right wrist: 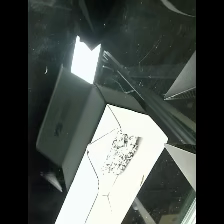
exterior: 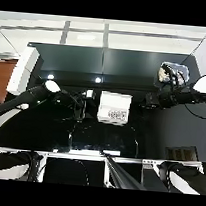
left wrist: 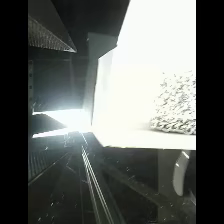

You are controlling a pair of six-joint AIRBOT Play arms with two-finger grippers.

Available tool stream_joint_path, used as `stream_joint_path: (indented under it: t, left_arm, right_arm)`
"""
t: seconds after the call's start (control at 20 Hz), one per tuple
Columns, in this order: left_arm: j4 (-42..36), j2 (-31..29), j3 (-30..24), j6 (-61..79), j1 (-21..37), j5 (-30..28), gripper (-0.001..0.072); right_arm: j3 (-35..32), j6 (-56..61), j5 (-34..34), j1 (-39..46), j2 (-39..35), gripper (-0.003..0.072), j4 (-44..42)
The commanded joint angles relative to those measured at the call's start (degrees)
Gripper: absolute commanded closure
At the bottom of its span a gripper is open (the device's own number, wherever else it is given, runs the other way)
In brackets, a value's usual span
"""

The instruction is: Fold the box and place the chain.

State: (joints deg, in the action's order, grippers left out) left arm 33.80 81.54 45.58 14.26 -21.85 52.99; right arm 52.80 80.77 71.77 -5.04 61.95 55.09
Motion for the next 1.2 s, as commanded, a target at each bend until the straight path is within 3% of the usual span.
stream_joint_path:
  t: [0.0,0.15,0.85,0.95,1.05,1.15]
  left_arm:
    - [-1.01,1.92,1.64,0.61,-0.52,0.46,-0.0011]
    - [-3.67,3.15,1.64,0.87,-1.53,0.57,-0.0011]
    - [-2.73,3.96,2.93,2.16,-4.66,-0.79,-0.0009]
    - [-2.86,3.96,2.95,1.31,-4.66,-1.81,0.0037]
    - [-2.95,3.96,2.95,0.96,-4.66,-2.08,0.0262]
    - [-2.93,3.96,2.95,0.96,-4.70,-2.08,0.0309]
  right_arm:
    - [-0.02,-0.02,0.02,0.04,-0.02,0.0368,-0.07]
    - [-0.02,-0.02,0.00,0.02,-0.02,0.0368,-0.07]
    - [-0.02,-0.02,-1.51,0.04,-0.02,0.0368,-0.04]
    - [-0.02,-0.02,-2.03,0.02,-0.02,0.0368,-0.04]
    - [-0.04,-0.02,-3.74,0.02,0.00,0.0368,-0.04]
    - [-0.39,0.42,-9.49,-0.72,0.04,0.0365,-0.26]
